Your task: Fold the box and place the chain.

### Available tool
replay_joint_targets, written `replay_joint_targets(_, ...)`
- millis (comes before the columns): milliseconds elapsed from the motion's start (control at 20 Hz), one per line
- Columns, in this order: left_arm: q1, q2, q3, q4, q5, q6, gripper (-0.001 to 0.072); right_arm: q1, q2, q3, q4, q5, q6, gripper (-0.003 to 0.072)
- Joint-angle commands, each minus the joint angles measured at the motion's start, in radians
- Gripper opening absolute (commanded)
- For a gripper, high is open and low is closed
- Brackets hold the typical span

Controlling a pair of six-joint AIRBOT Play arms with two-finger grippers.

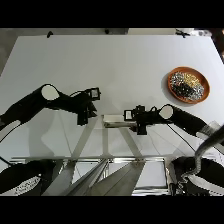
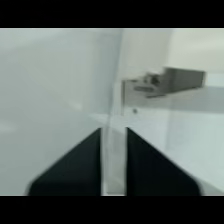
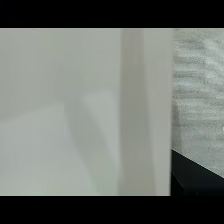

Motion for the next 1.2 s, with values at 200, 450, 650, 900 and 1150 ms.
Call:
replay_joint_targets(200,-0.169,0.047,-0.002,-0.210,-0.208,-0.028,0.0001,0.001,0.000,0.000,-0.001,0.002,0.000,0.0406)
replay_joint_targets(450,-0.327,0.001,-0.002,-0.257,0.265,-0.097,0.0001,0.001,0.000,-0.001,-0.001,0.002,0.000,0.0406)
replay_joint_targets(650,-0.328,-0.070,-0.003,-0.274,0.522,-0.266,0.0000,0.001,0.000,-0.001,-0.001,0.002,0.000,0.0406)
replay_joint_targets(900,-0.306,-0.115,-0.003,-0.259,0.693,-0.433,-0.0001,0.001,0.000,-0.001,-0.001,0.002,0.000,0.0406)
replay_joint_targets(1150,-0.273,-0.174,-0.005,-0.191,0.644,-0.597,-0.0002,0.001,0.000,-0.001,-0.001,0.002,0.000,0.0406)
